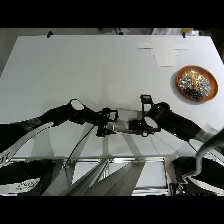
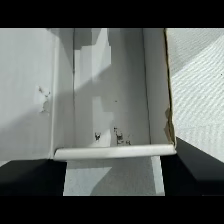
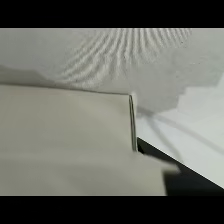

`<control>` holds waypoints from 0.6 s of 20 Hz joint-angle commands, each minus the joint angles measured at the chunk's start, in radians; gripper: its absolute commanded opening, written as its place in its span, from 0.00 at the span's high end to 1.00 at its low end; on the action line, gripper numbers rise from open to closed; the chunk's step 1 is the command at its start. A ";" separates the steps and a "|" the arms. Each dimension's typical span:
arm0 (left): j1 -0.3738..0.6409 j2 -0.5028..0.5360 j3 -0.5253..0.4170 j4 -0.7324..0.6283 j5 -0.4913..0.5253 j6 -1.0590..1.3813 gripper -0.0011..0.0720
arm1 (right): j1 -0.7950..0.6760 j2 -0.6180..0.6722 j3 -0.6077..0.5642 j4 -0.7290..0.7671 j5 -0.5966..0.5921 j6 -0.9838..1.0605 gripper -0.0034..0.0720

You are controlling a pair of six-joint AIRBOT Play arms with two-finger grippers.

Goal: Fold the box and place the chain.

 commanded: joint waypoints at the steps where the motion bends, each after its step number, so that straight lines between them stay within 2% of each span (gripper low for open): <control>1: 0.001 0.000 0.000 0.001 0.000 0.000 0.68 | -0.001 0.087 0.000 -0.014 0.045 -0.129 0.38; 4: 0.001 0.000 0.000 0.001 0.000 0.000 0.68 | -0.001 0.196 0.019 -0.023 0.093 -0.264 0.37; 6: 0.001 0.000 0.000 0.001 -0.001 0.000 0.68 | -0.034 0.258 0.097 -0.045 0.123 -0.373 0.38; 9: 0.001 0.000 0.000 0.001 -0.001 0.000 0.68 | -0.218 0.282 0.273 -0.062 0.173 -0.502 0.42; 12: 0.001 0.000 0.000 0.000 0.000 0.000 0.68 | -0.491 0.256 0.422 -0.062 0.171 -0.674 0.43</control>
